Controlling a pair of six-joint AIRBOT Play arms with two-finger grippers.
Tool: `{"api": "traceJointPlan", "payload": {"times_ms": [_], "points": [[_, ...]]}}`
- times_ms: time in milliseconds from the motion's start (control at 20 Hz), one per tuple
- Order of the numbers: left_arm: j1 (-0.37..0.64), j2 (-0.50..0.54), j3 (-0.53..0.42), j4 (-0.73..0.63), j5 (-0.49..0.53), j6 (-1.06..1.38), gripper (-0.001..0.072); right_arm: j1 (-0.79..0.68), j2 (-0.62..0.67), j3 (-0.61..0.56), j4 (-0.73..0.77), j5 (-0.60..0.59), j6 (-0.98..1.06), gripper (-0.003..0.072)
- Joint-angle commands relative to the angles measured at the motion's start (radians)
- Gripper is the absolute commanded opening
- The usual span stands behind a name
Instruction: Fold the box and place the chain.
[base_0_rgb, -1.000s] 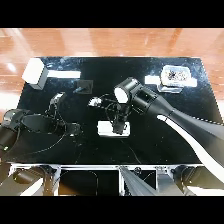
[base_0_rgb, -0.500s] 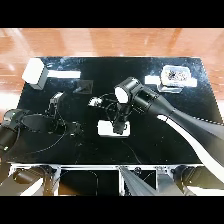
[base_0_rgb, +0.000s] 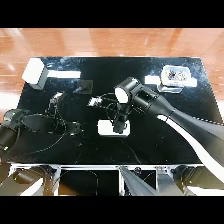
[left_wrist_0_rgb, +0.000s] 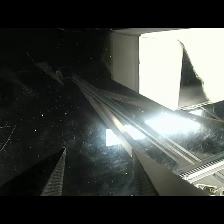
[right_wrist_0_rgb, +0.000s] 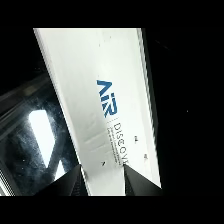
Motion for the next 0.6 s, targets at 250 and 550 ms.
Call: {"api": "traceJointPlan", "payload": {"times_ms": [250,550], "points": [[0.000,-0.001,0.000,0.000,0.000,0.000,0.0505,-0.001,0.001,0.001,-0.006,0.022,-0.003,0.0312],[0.000,-0.001,0.000,0.000,0.000,0.000,0.0505,-0.045,0.011,0.006,0.039,0.014,-0.003,0.0311]]}}
